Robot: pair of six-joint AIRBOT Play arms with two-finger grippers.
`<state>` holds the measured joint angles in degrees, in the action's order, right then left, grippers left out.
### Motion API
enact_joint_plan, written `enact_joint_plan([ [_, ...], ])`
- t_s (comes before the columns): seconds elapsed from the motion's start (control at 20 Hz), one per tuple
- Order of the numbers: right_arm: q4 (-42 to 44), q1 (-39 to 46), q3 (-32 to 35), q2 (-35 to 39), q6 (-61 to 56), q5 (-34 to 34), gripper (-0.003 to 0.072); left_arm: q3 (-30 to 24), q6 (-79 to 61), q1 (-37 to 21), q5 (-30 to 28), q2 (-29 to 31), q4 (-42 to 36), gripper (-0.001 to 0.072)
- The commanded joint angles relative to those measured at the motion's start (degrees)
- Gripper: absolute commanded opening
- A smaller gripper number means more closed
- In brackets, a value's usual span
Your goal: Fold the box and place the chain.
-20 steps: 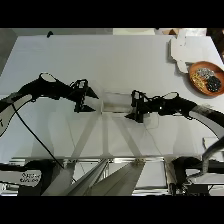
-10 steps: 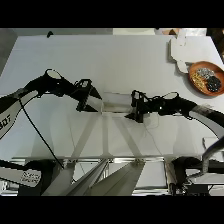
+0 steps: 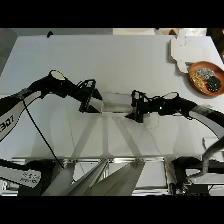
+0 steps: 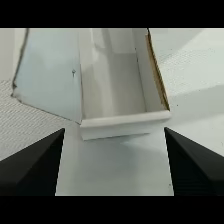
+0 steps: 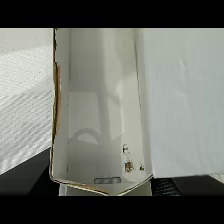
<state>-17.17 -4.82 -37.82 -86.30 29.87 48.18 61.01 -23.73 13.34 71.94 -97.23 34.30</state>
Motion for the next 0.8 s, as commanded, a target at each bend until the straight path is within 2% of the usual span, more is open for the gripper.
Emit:
enact_joint_plan([
  [0.0,0.0,0.0,0.0,0.0,0.0,0.0,0.0361,0.1,0.8,0.6,-0.3,-0.5,0.1,0.0711],
  [0.55,0.0,0.0,0.0,0.0,0.0,0.0,0.0361,0.0,1.4,1.6,-0.2,-0.5,-0.3,0.0711],
  [0.75,0.0,0.0,0.0,0.0,0.0,0.0,0.0361,0.0,4.5,2.8,-3.2,-0.6,-0.2,0.0711],
])
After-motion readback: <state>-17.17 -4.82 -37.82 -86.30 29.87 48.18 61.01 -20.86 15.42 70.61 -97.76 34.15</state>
